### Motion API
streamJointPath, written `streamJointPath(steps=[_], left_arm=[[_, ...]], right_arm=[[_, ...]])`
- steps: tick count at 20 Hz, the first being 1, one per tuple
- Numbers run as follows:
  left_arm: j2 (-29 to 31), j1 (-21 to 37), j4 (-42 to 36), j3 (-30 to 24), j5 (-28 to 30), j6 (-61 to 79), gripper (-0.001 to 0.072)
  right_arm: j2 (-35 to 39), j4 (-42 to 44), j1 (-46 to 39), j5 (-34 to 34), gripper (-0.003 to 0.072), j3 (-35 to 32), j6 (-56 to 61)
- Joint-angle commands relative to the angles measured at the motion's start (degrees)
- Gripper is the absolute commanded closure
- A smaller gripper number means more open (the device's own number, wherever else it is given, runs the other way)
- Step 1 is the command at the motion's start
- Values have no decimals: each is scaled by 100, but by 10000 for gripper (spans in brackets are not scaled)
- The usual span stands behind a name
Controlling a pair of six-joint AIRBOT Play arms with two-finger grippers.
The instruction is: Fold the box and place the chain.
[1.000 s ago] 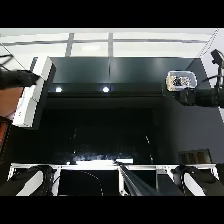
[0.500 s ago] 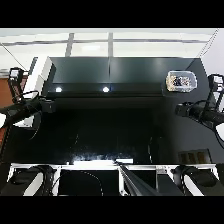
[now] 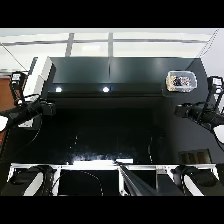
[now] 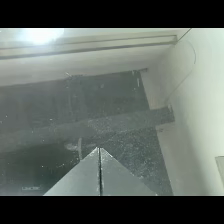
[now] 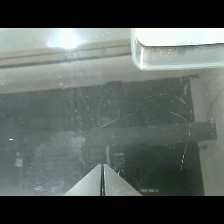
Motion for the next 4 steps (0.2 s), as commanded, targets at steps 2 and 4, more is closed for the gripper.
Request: streamJointPath(steps=[2,4], left_arm=[[7,4,0,-4,-4,2,681],[7,4,0,-4,-2,2,681]], right_arm=[[7,0,7,-9,674,-4,11],[7,0,7,-9,674,-4,11]])
